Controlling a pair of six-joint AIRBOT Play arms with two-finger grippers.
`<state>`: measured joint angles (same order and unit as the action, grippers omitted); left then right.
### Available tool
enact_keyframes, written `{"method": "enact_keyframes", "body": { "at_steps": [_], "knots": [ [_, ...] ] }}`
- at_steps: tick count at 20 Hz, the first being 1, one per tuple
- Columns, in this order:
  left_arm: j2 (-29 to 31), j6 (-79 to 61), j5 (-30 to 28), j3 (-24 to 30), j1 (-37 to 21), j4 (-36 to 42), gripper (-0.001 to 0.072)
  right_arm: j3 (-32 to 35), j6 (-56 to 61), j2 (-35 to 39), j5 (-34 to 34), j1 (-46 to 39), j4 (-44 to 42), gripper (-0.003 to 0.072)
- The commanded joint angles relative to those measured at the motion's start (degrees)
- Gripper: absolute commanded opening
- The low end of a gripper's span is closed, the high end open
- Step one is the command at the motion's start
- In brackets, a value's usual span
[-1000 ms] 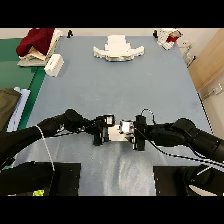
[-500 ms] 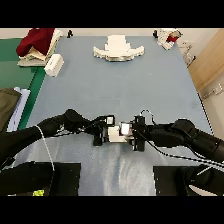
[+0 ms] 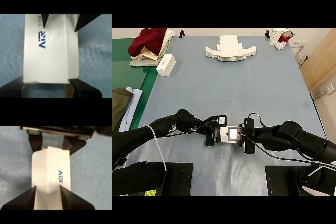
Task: Fold the box.
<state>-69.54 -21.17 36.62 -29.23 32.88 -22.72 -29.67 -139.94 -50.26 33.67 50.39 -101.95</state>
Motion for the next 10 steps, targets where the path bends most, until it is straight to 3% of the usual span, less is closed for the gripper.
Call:
{"method": "enact_keyframes", "body": {
  "at_steps": [1, 6, 8, 9, 10],
  "knots": [
    [-0.02, 0.00, -0.04, -0.04, 0.00, 0.00, 0.0419, -0.02, 2.10, -1.53, -1.90, 0.44, 3.56, 0.0409],
    [-0.02, -0.02, -0.04, -0.04, 0.00, 0.00, 0.0419, -0.02, 2.08, -1.11, -1.84, 0.79, 3.61, 0.0289],
    [-0.02, 0.00, -0.04, -0.04, 0.00, 0.00, 0.0419, -0.02, 2.05, -0.31, -1.68, 0.79, 3.61, 0.0294],
    [-0.02, -0.02, -0.04, -0.04, 0.00, 0.00, 0.0419, -0.02, 2.01, 0.09, -1.68, 0.79, 3.61, 0.0326],
    [-0.02, 0.00, -0.04, -0.04, 0.00, 0.00, 0.0419, -0.02, 1.90, 0.46, -1.73, 0.79, 3.61, 0.0410]
  ]
}}
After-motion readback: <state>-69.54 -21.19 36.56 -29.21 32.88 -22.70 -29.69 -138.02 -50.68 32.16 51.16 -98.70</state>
